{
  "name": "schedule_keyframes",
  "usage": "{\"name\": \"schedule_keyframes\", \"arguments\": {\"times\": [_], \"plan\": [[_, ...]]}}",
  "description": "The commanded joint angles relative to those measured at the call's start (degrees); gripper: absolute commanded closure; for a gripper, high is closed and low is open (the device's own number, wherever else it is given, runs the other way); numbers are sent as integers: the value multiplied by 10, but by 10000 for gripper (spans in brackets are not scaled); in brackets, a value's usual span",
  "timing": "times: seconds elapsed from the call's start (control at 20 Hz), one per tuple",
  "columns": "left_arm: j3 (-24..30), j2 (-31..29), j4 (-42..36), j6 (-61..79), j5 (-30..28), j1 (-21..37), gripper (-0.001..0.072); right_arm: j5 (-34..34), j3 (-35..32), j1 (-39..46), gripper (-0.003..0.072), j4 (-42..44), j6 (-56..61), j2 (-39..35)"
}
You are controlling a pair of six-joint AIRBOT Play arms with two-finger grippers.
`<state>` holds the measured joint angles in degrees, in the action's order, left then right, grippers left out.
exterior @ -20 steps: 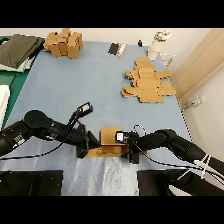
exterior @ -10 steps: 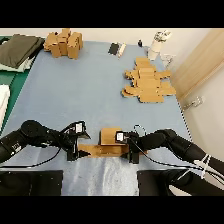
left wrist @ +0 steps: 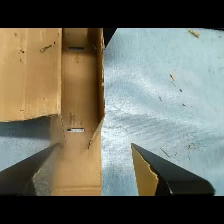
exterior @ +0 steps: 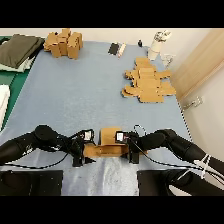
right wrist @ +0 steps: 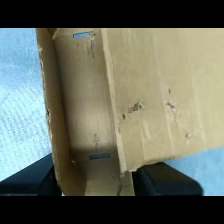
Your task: Fold the box.
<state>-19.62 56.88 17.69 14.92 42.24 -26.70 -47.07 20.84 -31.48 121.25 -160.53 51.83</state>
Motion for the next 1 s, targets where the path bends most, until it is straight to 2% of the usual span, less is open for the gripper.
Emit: {"name": "schedule_keyframes", "arguments": {"times": [0.0,0.1,0.35,0.4,0.45,0.85,0.95], "plan": [[0,18,-15,2,-20,-16,14,0,0,0,175,0,0,-1],[0,24,-19,1,-24,-16,191,0,0,0,176,0,0,-1],[0,25,-40,-15,-63,-16,189,0,0,0,175,0,0,-1],[0,25,-40,-15,-63,-16,237,0,0,0,176,0,0,-1],[0,25,-40,-15,-63,-16,414,0,0,0,175,0,0,-1],[-1,29,-72,-14,-51,-16,426,0,0,0,176,0,0,-1],[-2,32,-80,-14,-49,-16,553,0,0,0,176,0,0,-1]]}}
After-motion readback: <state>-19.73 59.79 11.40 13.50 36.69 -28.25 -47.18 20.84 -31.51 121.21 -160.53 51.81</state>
